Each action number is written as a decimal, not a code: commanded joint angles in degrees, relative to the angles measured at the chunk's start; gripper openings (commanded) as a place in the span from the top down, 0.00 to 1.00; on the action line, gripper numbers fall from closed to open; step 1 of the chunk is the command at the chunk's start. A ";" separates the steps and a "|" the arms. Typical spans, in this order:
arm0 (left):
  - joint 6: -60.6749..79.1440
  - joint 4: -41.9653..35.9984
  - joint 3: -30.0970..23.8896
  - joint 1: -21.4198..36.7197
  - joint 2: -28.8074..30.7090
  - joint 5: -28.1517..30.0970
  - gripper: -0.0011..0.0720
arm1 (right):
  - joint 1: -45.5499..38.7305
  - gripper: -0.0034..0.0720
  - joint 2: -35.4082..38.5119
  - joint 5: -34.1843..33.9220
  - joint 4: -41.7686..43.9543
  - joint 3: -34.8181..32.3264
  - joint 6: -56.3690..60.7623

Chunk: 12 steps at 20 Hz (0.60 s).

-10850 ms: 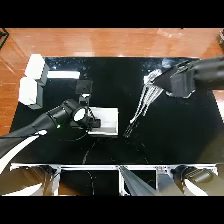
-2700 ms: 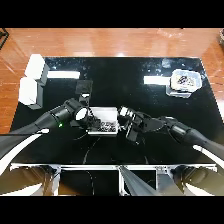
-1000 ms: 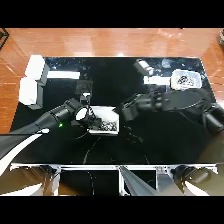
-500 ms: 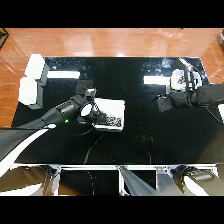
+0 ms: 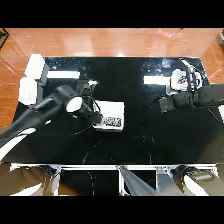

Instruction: Fold the box and place the chain.

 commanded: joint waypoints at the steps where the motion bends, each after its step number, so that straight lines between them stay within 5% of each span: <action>1: 7.30 5.86 -5.66 2.93 11.93 -3.96 0.19 | 0.22 0.00 -0.09 0.33 1.16 -0.02 1.60; 4: 10.19 2.21 -15.30 14.84 19.76 -1.53 0.13 | 5.16 0.00 -1.18 6.78 0.87 0.13 5.07; 7: 19.47 -16.72 -21.94 30.05 22.32 2.05 0.13 | 9.66 0.00 -9.84 14.10 0.83 6.80 6.38; 9: 28.44 -29.18 -24.70 37.11 22.12 3.63 0.13 | 11.78 0.00 -19.17 11.78 0.57 15.65 3.34; 12: 37.11 -30.29 -25.49 39.56 22.10 6.88 0.11 | 14.86 0.00 -33.00 5.75 0.39 29.79 1.73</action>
